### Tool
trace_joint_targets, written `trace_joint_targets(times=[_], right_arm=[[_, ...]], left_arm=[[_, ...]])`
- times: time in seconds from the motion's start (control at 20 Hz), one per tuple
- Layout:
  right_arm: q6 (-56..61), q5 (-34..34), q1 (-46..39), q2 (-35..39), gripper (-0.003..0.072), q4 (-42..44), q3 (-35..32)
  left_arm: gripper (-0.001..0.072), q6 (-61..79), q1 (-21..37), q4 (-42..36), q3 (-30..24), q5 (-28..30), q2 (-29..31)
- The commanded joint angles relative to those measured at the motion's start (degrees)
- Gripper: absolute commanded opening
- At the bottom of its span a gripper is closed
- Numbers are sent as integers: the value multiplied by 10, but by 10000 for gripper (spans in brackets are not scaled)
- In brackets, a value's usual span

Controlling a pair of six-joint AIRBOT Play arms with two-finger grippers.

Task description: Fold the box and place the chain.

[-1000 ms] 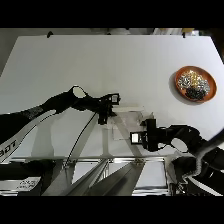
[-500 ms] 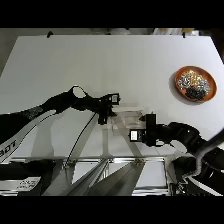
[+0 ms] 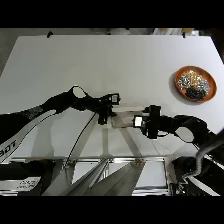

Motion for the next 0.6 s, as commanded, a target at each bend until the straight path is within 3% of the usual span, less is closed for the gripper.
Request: trace_joint_targets(times=[0.0, 0.55], right_arm=[[-65, 8, -31, 0, 694, 60, 5], [-114, 16, -66, -53, 694, 105, 5]], left_arm=[[11, 0, 0, 0, 0, 0, 0], [11, 0, 0, 0, 0, 0, 0]])
